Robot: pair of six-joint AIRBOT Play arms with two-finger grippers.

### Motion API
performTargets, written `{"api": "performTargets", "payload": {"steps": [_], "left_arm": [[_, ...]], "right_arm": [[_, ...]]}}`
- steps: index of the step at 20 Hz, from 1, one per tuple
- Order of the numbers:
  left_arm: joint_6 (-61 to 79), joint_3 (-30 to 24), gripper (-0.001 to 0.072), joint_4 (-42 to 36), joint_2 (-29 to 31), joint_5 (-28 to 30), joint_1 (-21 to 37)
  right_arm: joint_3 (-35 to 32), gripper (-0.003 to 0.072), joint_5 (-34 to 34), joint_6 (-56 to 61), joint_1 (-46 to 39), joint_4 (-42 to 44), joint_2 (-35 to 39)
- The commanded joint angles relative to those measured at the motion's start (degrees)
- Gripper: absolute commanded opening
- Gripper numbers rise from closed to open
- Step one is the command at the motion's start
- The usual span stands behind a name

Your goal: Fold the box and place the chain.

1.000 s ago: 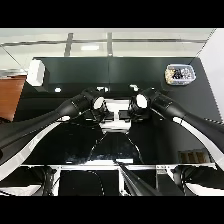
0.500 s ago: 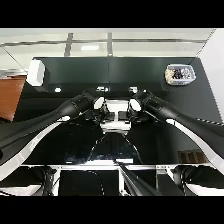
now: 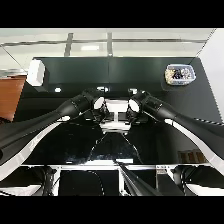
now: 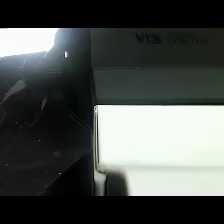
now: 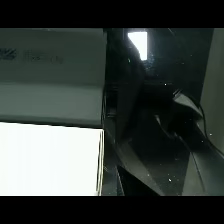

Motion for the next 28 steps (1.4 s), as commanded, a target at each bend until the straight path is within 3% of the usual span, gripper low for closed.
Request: {"api": "performTargets", "payload": {"steps": [1,2,5,6,7,11,13,16,17,18,19,23,25,28], "left_arm": [[-0.04,0.00,0.0024,-0.22,0.00,-0.07,0.02],[-0.04,0.00,0.0024,-0.22,0.00,-0.07,0.02],[-0.04,0.00,0.0024,-0.22,0.00,-0.04,0.02],[-0.04,0.00,0.0024,-0.22,0.00,-0.04,0.02],[-0.04,0.00,0.0024,-0.22,0.00,-0.04,0.02],[-0.04,0.00,0.0024,-0.20,0.00,0.00,0.02],[-0.04,0.00,0.0024,-0.22,0.00,0.02,0.02],[-0.04,0.00,0.0024,-0.22,0.00,-0.02,0.02],[-0.04,0.00,0.0024,-0.22,0.00,-0.02,0.02],[-0.04,0.00,0.0024,-0.22,0.00,-0.07,0.02],[-0.04,0.00,0.0024,-0.22,0.00,-0.09,0.02],[-0.04,0.00,0.0024,-0.24,0.00,-0.09,0.02],[-0.02,0.00,0.0024,-0.22,0.00,-0.11,0.02],[-0.02,0.00,0.0024,-0.22,0.00,-0.31,0.02]], "right_arm": [[0.07,0.0045,-0.52,0.09,0.04,0.33,-0.02],[0.07,0.0016,-0.52,-0.02,0.02,0.37,-0.02],[0.07,0.0025,-0.31,-0.11,-0.15,0.35,0.22],[0.07,0.0205,-0.28,-0.35,-0.24,0.28,0.72],[0.07,0.0319,-0.11,-1.53,-0.50,0.44,1.77],[3.72,0.0319,8.09,-11.78,-3.80,1.70,9.53],[5.95,0.0319,8.70,-16.94,-6.80,-0.44,15.19],[6.27,0.0320,4.09,-18.23,-12.90,-19.52,20.76],[6.16,0.0384,2.49,-17.38,-15.54,-26.99,20.39],[6.10,0.0686,-0.42,-17.38,-18.99,-29.31,19.32],[6.10,0.0714,-4.33,-17.64,-23.54,-27.93,17.53],[9.42,0.0712,-18.58,-17.81,-39.80,-16.20,5.73],[18.56,0.0712,-16.74,-17.88,-44.96,-10.71,-3.96],[34.82,0.0712,-8.20,-17.90,-48.28,-7.15,-17.81]]}}
